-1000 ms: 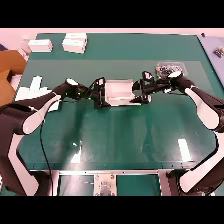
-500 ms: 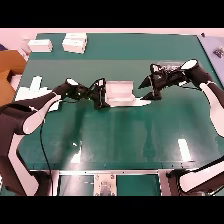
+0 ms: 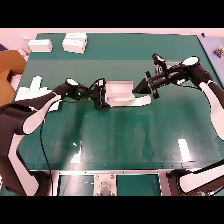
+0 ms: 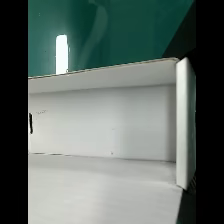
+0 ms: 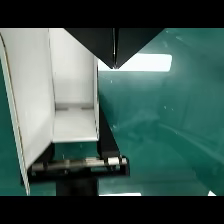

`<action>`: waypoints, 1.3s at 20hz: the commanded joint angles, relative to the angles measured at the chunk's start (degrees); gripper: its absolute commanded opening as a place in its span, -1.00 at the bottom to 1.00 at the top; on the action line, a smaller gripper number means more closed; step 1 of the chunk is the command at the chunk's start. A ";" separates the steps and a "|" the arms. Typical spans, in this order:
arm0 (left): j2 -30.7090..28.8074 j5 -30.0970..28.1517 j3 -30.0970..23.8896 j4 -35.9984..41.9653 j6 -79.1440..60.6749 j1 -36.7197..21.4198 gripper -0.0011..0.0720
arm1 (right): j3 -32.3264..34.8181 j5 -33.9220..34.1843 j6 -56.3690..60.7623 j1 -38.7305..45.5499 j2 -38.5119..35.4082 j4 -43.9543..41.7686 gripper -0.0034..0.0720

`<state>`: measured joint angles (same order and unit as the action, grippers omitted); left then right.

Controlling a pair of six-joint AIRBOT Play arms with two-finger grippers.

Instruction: Fold the box and place the chain.

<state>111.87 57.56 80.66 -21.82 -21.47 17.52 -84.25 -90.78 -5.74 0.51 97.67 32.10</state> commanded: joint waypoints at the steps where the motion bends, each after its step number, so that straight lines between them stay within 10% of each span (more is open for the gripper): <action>1: -0.02 -0.02 0.02 0.00 0.04 0.00 0.47 | 0.46 3.91 -2.38 -1.29 1.46 -2.93 -0.88; 15: -0.02 -0.02 0.02 0.00 0.02 0.00 0.47 | 0.44 20.81 -10.03 -1.27 7.06 -8.35 -0.88; 26: -0.02 0.00 0.02 0.00 0.04 0.00 0.47 | 0.44 21.35 -10.88 -1.31 14.53 -8.28 -0.87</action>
<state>111.87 57.60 80.64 -21.89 -21.34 17.54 -83.83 -69.73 -16.53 -0.73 110.45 23.40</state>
